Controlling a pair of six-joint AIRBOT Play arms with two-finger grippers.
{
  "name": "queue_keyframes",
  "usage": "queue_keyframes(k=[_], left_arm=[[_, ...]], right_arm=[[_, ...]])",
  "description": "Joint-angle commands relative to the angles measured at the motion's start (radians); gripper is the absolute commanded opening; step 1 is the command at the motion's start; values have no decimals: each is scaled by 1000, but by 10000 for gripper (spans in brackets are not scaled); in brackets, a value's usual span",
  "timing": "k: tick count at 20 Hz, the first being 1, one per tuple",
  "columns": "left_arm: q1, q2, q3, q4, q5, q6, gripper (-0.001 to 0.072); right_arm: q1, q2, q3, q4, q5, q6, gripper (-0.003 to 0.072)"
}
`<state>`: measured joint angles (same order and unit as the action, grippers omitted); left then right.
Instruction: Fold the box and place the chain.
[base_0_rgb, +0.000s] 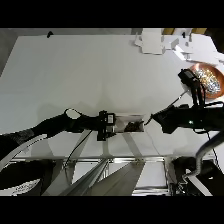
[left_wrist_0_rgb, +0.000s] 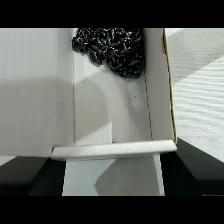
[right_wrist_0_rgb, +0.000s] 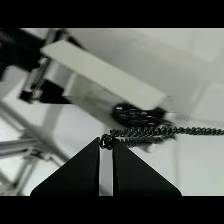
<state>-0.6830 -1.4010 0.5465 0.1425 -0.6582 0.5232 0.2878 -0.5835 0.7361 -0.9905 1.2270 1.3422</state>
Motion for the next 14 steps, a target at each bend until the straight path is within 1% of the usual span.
queue_keyframes(k=[1, 4, 6, 10, 13, 14], left_arm=[[0, 0, 0, 0, -1, 0, 134], [0, 0, 0, 0, -1, 0, 134], [0, 0, 0, 0, -1, 0, 134], [0, 0, 0, 0, -1, 0, 134], [0, 0, 0, 0, -1, 0, 134], [0, 0, 0, 0, -1, 0, 134]], right_arm=[[90, 31, 1, 134, -29, 3, 17], [174, 30, 1, 135, -138, 4, 17], [219, 21, 1, 130, -183, 4, 17], [249, -60, -14, 104, -217, 5, 17], [249, -161, -45, 93, -227, 2, 18], [249, -196, -56, 76, -227, 1, 37]])
